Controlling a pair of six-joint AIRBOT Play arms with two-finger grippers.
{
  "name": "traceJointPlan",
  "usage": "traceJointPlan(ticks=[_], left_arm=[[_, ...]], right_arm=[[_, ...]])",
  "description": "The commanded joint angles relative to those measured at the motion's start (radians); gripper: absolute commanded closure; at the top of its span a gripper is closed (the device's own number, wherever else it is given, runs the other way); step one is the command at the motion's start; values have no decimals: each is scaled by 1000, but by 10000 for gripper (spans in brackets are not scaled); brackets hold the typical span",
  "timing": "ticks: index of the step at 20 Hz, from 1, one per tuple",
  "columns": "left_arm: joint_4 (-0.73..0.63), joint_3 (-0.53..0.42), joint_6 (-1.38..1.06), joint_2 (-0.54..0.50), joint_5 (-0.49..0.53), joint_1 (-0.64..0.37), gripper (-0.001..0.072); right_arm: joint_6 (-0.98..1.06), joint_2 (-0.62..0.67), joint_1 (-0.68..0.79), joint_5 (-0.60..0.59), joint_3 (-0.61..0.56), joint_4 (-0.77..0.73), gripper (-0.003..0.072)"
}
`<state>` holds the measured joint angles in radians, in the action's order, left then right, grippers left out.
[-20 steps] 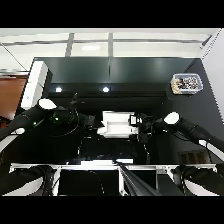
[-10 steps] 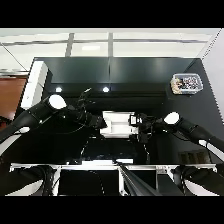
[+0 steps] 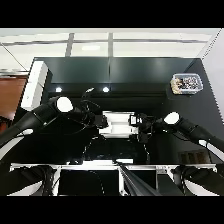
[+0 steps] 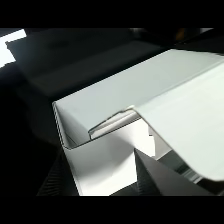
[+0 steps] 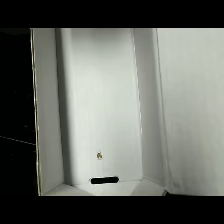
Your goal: Fold the box and place the chain.
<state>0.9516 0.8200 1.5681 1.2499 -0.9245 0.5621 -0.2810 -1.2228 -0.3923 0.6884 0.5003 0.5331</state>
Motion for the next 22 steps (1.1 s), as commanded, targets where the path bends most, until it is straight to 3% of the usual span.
traceJointPlan(ticks=[1,6,22], left_arm=[[95,7,95,1,29,34,212],[149,7,172,1,81,94,212],[193,51,309,2,75,137,231]], right_arm=[[1,-1,-1,0,0,-1,548],[1,-1,-1,0,0,-1,548],[1,-1,-1,0,0,-1,548]])
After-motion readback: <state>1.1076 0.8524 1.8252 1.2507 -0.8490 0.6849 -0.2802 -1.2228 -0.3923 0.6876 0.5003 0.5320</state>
